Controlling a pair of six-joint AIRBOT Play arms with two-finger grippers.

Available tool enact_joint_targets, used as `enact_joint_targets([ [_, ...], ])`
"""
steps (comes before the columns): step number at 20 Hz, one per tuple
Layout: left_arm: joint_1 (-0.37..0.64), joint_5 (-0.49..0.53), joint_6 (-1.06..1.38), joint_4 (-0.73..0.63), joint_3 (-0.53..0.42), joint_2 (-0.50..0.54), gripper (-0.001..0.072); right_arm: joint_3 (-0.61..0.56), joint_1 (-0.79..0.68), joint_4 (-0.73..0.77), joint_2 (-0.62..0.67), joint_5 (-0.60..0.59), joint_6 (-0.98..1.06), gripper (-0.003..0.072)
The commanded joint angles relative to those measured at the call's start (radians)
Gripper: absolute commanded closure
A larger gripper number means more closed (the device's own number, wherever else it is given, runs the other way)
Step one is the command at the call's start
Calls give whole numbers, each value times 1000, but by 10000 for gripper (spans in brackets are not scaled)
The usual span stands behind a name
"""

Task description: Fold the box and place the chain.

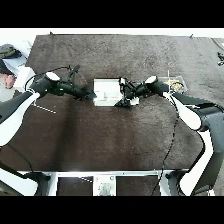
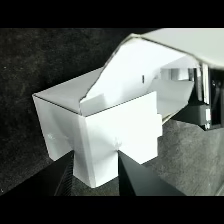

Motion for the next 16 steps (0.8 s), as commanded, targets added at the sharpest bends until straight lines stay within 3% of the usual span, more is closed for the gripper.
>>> enact_joint_targets([
  [1,-26,39,-82,67,6,1,414,0,0,0,0,0,0,292],
  [6,-66,93,-184,131,10,1,414,0,0,0,0,0,0,292],
  [12,-143,79,-472,457,123,0,414,0,0,0,0,0,0,292],
  [16,-170,59,-520,475,147,-28,414,0,0,0,0,0,0,292],
])
